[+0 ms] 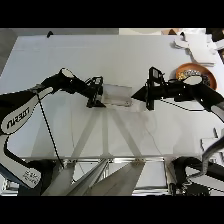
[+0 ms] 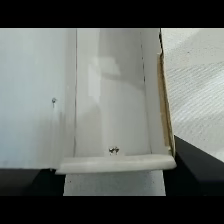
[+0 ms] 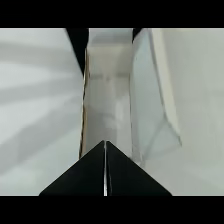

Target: Fold the box and place the chain.

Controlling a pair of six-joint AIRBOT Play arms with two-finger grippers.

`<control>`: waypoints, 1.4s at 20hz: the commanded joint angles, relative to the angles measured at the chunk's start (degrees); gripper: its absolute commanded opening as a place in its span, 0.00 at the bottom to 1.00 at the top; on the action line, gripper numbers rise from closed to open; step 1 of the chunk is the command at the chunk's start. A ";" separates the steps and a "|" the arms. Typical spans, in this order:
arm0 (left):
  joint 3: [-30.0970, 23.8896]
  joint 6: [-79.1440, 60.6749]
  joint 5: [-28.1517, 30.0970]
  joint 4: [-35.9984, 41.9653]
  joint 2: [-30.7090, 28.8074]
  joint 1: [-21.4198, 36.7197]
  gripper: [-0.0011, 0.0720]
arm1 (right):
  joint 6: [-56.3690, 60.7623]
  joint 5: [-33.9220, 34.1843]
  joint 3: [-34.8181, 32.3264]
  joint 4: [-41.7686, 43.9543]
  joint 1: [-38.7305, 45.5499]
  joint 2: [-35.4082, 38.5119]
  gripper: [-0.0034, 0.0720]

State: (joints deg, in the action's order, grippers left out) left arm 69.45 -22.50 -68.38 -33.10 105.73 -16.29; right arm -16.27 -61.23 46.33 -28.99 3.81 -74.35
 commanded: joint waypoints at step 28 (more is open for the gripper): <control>-0.02 0.04 0.00 0.04 -0.02 0.00 0.66 | -15.74 22.16 -6.71 8.33 -9.94 -5.73 0.25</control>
State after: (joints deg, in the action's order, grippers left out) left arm 69.45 -22.44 -68.40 -33.06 105.73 -16.29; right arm -31.77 -38.46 39.64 -22.74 -5.96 -79.99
